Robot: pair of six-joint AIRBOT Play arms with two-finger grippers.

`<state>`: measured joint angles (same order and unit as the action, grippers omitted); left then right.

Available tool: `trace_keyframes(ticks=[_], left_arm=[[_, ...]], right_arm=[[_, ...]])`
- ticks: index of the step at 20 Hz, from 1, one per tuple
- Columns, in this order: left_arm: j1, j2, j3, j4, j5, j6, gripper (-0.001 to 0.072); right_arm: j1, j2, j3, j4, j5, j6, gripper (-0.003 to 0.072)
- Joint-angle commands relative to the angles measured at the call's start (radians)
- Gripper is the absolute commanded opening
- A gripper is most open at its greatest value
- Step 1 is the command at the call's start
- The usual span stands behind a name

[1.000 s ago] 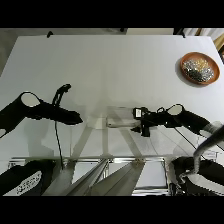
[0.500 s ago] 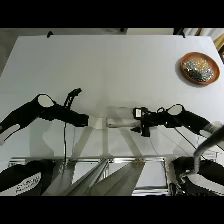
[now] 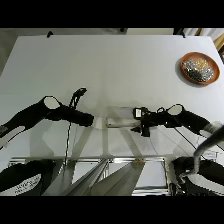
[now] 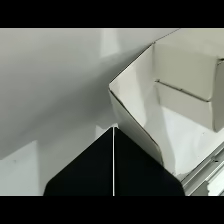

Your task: Fold the box and place the chain.

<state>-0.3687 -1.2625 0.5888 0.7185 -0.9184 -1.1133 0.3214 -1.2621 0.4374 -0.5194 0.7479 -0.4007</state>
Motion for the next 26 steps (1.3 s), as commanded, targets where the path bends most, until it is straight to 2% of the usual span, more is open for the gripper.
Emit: trace_keyframes(ticks=[1, 3, 4, 8, 9, 10, 13, 14, 15, 16, 22, 26], left_arm=[[-0.041, 0.001, 0.0, -0.106, 0.021, 0.083, 0.0011], [-0.064, 0.002, 0.0, -0.162, 0.021, 0.106, 0.0016], [-0.072, 0.005, 0.0, -0.188, 0.021, 0.126, 0.0044], [-0.082, 0.047, 0.0, -0.232, 0.025, 0.148, 0.0206], [-0.082, 0.056, 0.0, -0.233, 0.026, 0.145, 0.0276], [-0.082, 0.059, 0.0, -0.234, 0.025, 0.145, 0.0296], [-0.095, 0.06, 0.0, -0.241, 0.025, 0.144, 0.0298], [-0.105, 0.059, 0.0, -0.249, 0.025, 0.145, 0.034], [-0.117, 0.058, 0.0, -0.266, 0.026, 0.144, 0.0441], [-0.129, 0.056, 0.0, -0.278, 0.03, 0.144, 0.0473], [-0.176, 0.054, 0.005, -0.209, 0.114, -0.006, 0.0479], [-0.222, 0.028, 0.068, -0.069, 0.131, -0.177, 0.0478]], right_arm=[[0.0, 0.001, 0.0, 0.0, 0.0, 0.0, 0.0419], [0.0, 0.001, 0.0, 0.0, 0.0, 0.0, 0.0419], [0.0, 0.001, 0.0, 0.0, 0.0, 0.0, 0.0419], [0.0, 0.001, 0.0, 0.0, 0.0, 0.0, 0.0419], [0.0, 0.001, 0.0, 0.0, 0.0, 0.0, 0.0419], [0.0, 0.001, 0.0, 0.0, 0.0, 0.0, 0.0419], [0.0, 0.001, 0.0, 0.0, 0.0, 0.0, 0.0419], [0.0, 0.001, 0.0, 0.0, 0.0, 0.0, 0.0419], [0.0, 0.001, 0.0, 0.0, 0.0, 0.0, 0.0419], [0.0, 0.001, 0.0, 0.0, 0.0, 0.0, 0.0419], [0.0, 0.001, 0.0, 0.0, 0.0, 0.0, 0.0419], [0.0, 0.001, 0.0, 0.0, 0.0, 0.0, 0.0419]])
